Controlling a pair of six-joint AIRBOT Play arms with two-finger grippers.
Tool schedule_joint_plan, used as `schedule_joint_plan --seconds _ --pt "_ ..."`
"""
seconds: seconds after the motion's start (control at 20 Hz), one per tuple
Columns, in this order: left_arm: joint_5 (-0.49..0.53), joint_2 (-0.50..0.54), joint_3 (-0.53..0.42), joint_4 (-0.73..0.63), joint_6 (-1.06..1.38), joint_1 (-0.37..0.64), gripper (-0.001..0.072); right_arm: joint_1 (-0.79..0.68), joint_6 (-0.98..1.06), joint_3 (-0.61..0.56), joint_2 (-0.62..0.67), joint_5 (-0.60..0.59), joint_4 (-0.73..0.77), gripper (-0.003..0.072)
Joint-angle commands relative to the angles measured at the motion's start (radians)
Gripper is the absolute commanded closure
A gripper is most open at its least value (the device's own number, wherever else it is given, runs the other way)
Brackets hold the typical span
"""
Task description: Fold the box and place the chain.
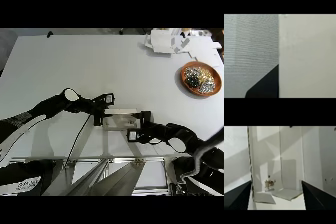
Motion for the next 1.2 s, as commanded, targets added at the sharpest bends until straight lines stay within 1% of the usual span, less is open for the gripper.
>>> schedule_joint_plan --seconds 0.0,0.2,0.6,0.7,0.95,1.15 --pt "-0.001 0.001 0.000 0.000 0.001 -0.001 0.0699 -0.050 0.000 0.015 0.008 0.084 0.015 -0.0012" --pt "-0.001 0.001 0.000 0.000 0.001 -0.001 0.0699 -0.093 0.000 0.017 0.008 0.149 0.038 -0.0012" --pt "-0.001 0.001 0.000 0.000 0.001 -0.001 0.0699 -0.164 -0.009 0.032 0.008 0.142 0.115 -0.0011" --pt "0.000 0.001 0.000 0.000 0.001 -0.001 0.0699 -0.164 -0.052 0.033 0.008 0.143 0.162 -0.0011" --pt "-0.001 0.001 0.000 0.000 0.001 -0.001 0.0699 -0.182 -0.253 0.033 -0.012 0.151 0.328 -0.0011" --pt "-0.001 0.001 0.000 0.000 0.001 -0.001 0.0699 -0.278 -0.287 0.044 -0.082 0.216 0.346 -0.0011"
